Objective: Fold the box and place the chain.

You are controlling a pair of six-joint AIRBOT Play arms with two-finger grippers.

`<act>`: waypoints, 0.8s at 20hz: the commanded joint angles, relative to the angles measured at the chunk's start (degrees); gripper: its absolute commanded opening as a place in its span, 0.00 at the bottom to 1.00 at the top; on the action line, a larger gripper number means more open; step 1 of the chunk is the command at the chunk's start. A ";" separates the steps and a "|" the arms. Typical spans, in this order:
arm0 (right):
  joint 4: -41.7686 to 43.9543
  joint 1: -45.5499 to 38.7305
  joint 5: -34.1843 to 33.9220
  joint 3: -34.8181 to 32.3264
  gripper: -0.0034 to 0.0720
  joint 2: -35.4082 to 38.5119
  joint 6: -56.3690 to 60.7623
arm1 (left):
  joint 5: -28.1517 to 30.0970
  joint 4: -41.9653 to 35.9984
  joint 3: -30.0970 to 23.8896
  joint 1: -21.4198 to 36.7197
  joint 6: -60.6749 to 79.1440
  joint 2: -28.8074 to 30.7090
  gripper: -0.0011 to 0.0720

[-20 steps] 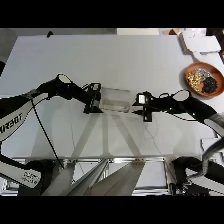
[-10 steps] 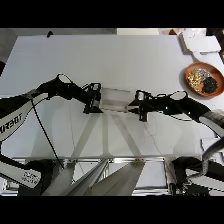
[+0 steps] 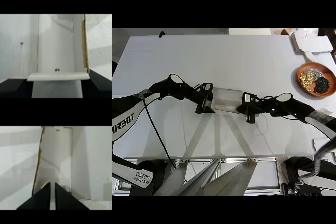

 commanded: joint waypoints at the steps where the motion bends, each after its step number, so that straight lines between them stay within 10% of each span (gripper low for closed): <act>1: 4.24 0.28 -0.55 -0.02 0.28 -0.15 -0.04 | 0.07 0.00 -0.02 0.02 0.02 0.02 0.36; 3: 5.75 0.28 -0.50 -0.02 0.43 -0.15 -0.04 | 0.07 0.00 -0.02 0.02 0.02 0.00 0.36; 7: 5.92 0.28 -0.33 -0.02 0.43 -0.15 -0.04 | 0.07 0.00 -0.02 0.02 0.02 0.02 0.36; 8: 5.92 0.28 -0.24 -0.02 0.41 -0.15 -0.04 | 0.07 0.00 -0.02 0.02 0.04 0.02 0.36; 10: 5.92 0.28 0.00 -0.02 0.05 -0.15 -0.04 | 0.07 0.00 -0.02 0.02 0.02 0.02 0.36; 16: 6.34 0.20 -0.26 -0.02 0.06 3.04 -0.07 | 0.07 0.00 -0.02 0.02 0.02 0.02 0.36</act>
